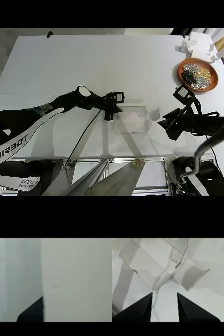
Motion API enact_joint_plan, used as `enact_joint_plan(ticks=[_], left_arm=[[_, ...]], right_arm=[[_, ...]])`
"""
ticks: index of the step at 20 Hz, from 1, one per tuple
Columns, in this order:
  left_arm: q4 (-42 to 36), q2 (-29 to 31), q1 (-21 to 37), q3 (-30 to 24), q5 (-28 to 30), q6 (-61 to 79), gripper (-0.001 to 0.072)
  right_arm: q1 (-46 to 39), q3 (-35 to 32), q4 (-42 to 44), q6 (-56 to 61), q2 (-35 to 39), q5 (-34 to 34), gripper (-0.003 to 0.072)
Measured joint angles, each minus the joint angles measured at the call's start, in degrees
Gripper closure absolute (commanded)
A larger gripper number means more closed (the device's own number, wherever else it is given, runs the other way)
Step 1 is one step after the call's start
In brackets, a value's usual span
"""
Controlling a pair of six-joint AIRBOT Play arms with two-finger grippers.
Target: Fold the box and place the chain.
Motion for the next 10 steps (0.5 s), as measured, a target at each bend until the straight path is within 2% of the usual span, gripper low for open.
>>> enact_joint_plan(ticks=[1, 2, 10], left_arm=[[0.5, -0.1, 0.0, -0.1, -0.3, 0.0, 0.0647], [0.3, 0.0, 0.0, 0.0, -0.2, 0.0, 0.0703], [-0.3, 1.4, 0.0, 0.0, -0.3, -2.2, 0.0709]], right_arm=[[0.0, 0.0, 0.0, -0.3, 0.0, 0.0, 0.0350], [0.0, 0.0, 0.0, -0.6, 0.0, -0.1, 0.0350], [0.0, 0.0, 0.1, -1.3, 0.0, -1.1, 0.0350]])
